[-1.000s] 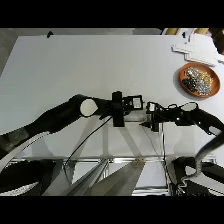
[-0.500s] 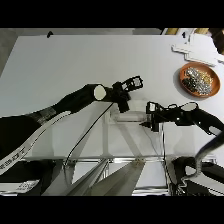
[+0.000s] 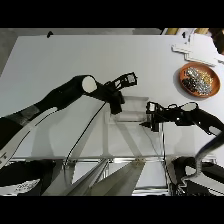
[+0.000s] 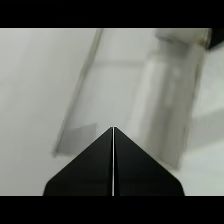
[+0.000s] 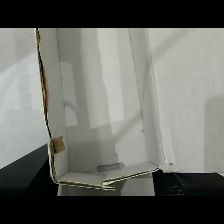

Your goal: Fold the box and place the chain.

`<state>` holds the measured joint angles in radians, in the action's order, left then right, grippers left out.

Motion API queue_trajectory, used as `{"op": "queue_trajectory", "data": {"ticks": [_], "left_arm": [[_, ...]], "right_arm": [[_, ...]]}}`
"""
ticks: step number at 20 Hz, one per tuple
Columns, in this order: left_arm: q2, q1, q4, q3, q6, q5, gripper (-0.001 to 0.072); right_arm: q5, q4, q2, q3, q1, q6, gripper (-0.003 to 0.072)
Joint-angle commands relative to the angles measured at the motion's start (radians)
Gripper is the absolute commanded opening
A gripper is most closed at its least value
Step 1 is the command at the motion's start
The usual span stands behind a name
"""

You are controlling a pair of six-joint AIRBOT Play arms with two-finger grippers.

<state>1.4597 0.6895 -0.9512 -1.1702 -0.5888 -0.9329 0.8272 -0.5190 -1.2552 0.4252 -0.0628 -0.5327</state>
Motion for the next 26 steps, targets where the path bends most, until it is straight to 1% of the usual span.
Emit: {"op": "queue_trajectory", "data": {"ticks": [1, 2, 4, 6, 7, 11, 14, 18, 21, 26], "left_arm": [[-0.071, -0.033, -0.038, 0.04, -0.029, -0.201, 0.0006], [-0.072, -0.039, -0.039, 0.072, -0.029, -0.2, 0.0006], [-0.066, -0.039, -0.042, 0.16, -0.029, -0.151, 0.0003], [-0.064, -0.039, -0.07, 0.237, -0.025, -0.057, 0.0003], [-0.064, -0.039, -0.084, 0.257, -0.025, -0.023, 0.0003], [-0.064, -0.039, -0.081, 0.262, 0.045, 0.034, 0.0007], [-0.072, -0.039, -0.076, 0.262, 0.154, 0.043, 0.0008], [-0.147, -0.033, -0.047, 0.257, 0.217, 0.047, 0.0006], [-0.129, -0.027, -0.045, 0.226, 0.22, 0.044, 0.0005], [-0.056, 0.01, -0.043, 0.196, 0.255, 0.061, 0.0006]], "right_arm": [[0.0, 0.0, 0.0, 0.0, 0.0, 0.0, 0.0427], [0.0, 0.0, 0.0, 0.0, 0.0, 0.0, 0.0427], [0.0, 0.0, 0.0, 0.0, 0.0, 0.0, 0.0427], [0.0, 0.0, 0.0, 0.0, 0.0, 0.0, 0.0427], [0.0, 0.0, 0.0, 0.0, 0.0, 0.0, 0.0427], [0.0, 0.0, 0.0, 0.0, 0.0, 0.0, 0.0427], [0.0, 0.0, 0.0, 0.0, 0.0, 0.0, 0.0427], [0.0, 0.0, 0.0, 0.0, 0.0, 0.0, 0.0427], [0.0, 0.0, 0.0, 0.0, 0.0, 0.0, 0.0427], [0.0, 0.0, 0.0, 0.0, 0.0, 0.0, 0.0427]]}}
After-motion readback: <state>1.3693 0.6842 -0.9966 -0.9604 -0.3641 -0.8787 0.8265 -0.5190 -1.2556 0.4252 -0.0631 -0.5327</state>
